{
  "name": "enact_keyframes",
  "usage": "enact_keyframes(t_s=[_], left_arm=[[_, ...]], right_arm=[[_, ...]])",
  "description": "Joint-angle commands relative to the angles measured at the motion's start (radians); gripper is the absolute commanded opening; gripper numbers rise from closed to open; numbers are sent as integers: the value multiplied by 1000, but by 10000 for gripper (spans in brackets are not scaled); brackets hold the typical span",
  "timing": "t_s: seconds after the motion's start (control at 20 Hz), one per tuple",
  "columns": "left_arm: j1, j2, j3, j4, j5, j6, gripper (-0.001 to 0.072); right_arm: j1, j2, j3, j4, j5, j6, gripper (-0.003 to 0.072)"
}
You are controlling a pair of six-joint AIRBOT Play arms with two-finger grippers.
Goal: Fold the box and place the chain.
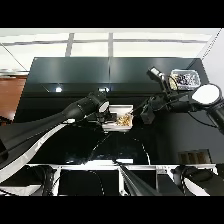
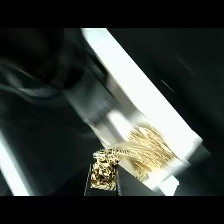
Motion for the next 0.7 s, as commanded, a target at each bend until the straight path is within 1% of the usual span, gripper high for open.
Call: enact_keyframes(t_s=[0.0,0.1,0.2,0.25,0.3,0.35,0.5,0.65], left_arm=[[0,0,0,0,0,0,31],[0,0,0,0,0,0,31],[0,0,0,0,0,0,31],[0,0,0,0,0,0,31],[0,0,0,0,0,0,31],[0,0,0,0,0,0,31],[0,0,0,0,0,0,31],[0,0,0,0,3,0,31]], right_arm=[[23,-2,24,92,-40,36,16],[55,-11,-2,45,-146,101,17],[68,-27,-31,3,-200,155,18],[68,-32,-44,4,-203,160,83],[67,-33,-55,1,-200,161,311],[67,-33,-56,-15,-190,163,361],[21,-21,-52,-53,-147,163,360],[-111,18,-52,-133,-64,163,359]])
